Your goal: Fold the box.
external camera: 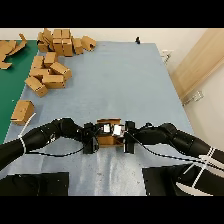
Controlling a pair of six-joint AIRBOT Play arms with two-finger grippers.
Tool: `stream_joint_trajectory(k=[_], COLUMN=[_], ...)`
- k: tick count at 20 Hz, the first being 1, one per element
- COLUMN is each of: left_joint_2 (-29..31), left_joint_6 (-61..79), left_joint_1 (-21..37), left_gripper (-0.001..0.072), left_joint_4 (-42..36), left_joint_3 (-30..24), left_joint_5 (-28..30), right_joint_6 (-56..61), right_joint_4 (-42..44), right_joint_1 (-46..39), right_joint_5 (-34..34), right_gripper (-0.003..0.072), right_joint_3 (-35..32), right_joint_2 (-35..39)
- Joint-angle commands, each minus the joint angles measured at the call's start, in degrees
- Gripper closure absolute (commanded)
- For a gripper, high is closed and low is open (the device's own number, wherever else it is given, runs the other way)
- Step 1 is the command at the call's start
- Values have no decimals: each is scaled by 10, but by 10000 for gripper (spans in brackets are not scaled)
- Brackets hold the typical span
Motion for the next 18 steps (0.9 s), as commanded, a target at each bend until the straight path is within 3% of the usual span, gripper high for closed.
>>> stream_joint_trajectory(k=[1, 2, 3, 4, 12, 14, 15, 16, 17, 18], left_joint_2=[0, 0, 0, 0, 0, 0, 0, 0, 0, 0], left_joint_6=[1, 1, 1, 1, 1, 1, 1, 1, 1, 1], left_joint_1=[0, 0, 0, 0, 0, 0, 0, 0, 0, 0], left_gripper=[291, 291, 291, 291, 291, 291, 290, 291, 291, 291], left_joint_4=[3, 3, 3, 3, 3, 3, 3, 3, 3, 3], left_joint_3=[0, 0, 0, 0, 0, 0, 0, 0, 0, 0], left_joint_5=[0, 0, 0, 0, 0, 0, 0, 0, 0, 0], right_joint_6=[2, 2, 2, 2, 3, 59, 144, 243, 336, 409], right_joint_4=[5, 5, 5, 5, 5, -17, -63, -118, -178, -229], right_joint_1=[0, 0, 0, 0, -1, -2, -3, -3, -3, -3], right_joint_5=[1, 2, 2, 2, 1, -28, -63, -101, -135, -158], right_gripper=[585, 576, 464, 287, 279, 325, 509, 609, 614, 679], right_joint_3=[0, 0, 0, 0, 0, 2, 8, 15, 21, 23], right_joint_2=[0, 0, 0, 0, 0, 9, 21, 35, 54, 75])
